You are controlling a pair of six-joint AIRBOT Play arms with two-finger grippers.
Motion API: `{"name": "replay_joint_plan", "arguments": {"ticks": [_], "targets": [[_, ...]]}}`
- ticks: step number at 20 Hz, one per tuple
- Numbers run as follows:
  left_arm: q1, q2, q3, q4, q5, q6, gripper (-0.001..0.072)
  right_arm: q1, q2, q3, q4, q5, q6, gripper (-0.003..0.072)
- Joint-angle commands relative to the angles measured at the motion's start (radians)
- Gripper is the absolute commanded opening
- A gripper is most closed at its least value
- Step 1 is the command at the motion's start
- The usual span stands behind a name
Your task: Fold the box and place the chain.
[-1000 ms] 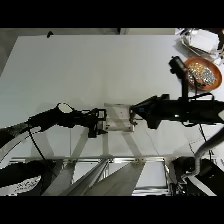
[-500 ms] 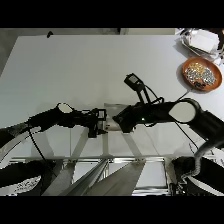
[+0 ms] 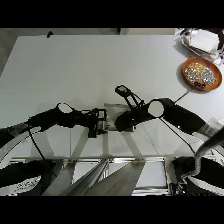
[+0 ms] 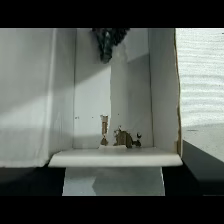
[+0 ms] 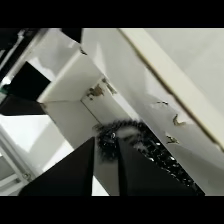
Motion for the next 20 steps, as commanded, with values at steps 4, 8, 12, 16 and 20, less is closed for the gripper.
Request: {"name": "replay_joint_plan", "arguments": {"ticks": [4, 8, 12, 16, 20], "targets": [[0.0, 0.0, 0.0, 0.0, 0.0, 0.0, 0.0211, -0.031, -0.01, 0.079, -0.031, 0.201, 0.028, 0.0183], [0.0, 0.0, 0.0, 0.0, 0.0, 0.0, 0.0211, -0.162, 0.082, 0.18, -0.106, 0.49, -0.04, 0.018], [0.0, 0.0, 0.0, 0.0, 0.0, 0.0, 0.0211, -0.226, 0.129, 0.174, -0.359, 0.635, -0.277, 0.018], [0.0, 0.0, 0.0, 0.0, 0.0, 0.0, 0.0211, -0.247, 0.129, 0.089, -0.42, 0.41, -0.548, 0.0473], [0.0, 0.0, 0.0, 0.0, 0.0, 0.0, 0.0211, -0.247, 0.127, -0.055, -0.377, 0.222, -0.7, 0.0459]]}}
